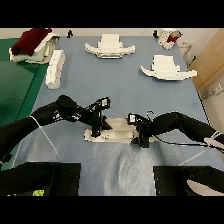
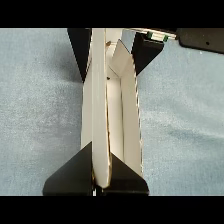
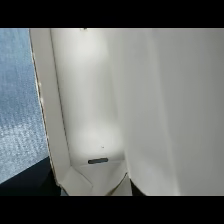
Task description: Fold the box.
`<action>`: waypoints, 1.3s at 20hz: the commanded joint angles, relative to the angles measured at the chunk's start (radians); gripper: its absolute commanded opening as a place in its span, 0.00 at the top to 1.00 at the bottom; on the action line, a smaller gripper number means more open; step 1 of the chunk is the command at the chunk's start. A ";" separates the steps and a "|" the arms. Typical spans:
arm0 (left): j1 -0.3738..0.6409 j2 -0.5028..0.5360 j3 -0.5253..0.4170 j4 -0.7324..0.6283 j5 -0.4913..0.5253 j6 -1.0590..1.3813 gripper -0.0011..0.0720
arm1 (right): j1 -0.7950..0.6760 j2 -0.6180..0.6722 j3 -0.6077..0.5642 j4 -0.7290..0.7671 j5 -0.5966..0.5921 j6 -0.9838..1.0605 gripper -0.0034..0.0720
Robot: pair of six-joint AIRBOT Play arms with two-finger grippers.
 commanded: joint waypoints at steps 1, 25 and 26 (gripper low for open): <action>0.000 0.000 0.000 0.000 0.000 0.000 0.97 | 0.001 0.000 -0.001 0.000 0.001 0.000 0.37; 0.005 0.001 0.003 -0.043 -0.006 -0.060 0.48 | 0.001 0.000 -0.001 -0.001 0.001 0.000 0.37; 0.011 0.010 0.005 -0.034 -0.011 -0.097 0.48 | 0.001 0.000 -0.001 -0.001 0.001 0.000 0.37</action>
